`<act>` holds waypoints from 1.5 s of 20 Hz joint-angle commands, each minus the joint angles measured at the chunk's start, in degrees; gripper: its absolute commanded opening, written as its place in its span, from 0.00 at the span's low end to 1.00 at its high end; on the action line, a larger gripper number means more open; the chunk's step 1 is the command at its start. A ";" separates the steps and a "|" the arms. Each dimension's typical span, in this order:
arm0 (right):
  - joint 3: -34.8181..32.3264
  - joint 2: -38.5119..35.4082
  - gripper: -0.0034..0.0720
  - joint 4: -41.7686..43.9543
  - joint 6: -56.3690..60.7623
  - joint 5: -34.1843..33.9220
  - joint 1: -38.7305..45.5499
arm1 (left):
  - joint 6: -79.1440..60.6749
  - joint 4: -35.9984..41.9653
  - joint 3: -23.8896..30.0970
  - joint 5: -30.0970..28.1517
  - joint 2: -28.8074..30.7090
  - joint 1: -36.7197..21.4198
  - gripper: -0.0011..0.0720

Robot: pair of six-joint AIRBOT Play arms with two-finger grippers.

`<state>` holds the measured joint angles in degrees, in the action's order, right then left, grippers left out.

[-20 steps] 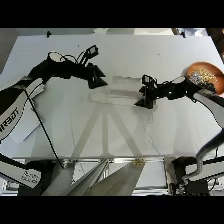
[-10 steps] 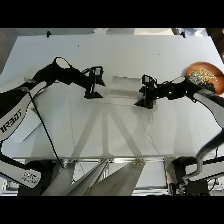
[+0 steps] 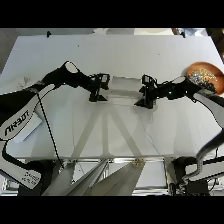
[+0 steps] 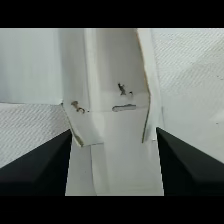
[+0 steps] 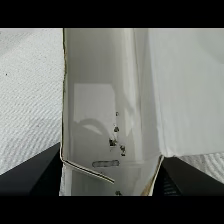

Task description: Fold the box and place the chain.

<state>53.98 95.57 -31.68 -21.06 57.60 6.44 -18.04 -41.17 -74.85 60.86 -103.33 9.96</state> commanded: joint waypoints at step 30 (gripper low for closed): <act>0.00 0.04 0.49 0.00 0.02 0.02 -0.04 | 2.64 7.21 0.02 -3.63 -0.09 3.10 0.27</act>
<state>53.98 95.57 -31.73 -21.10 57.56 6.44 -18.44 -33.65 -74.83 56.97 -103.42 13.08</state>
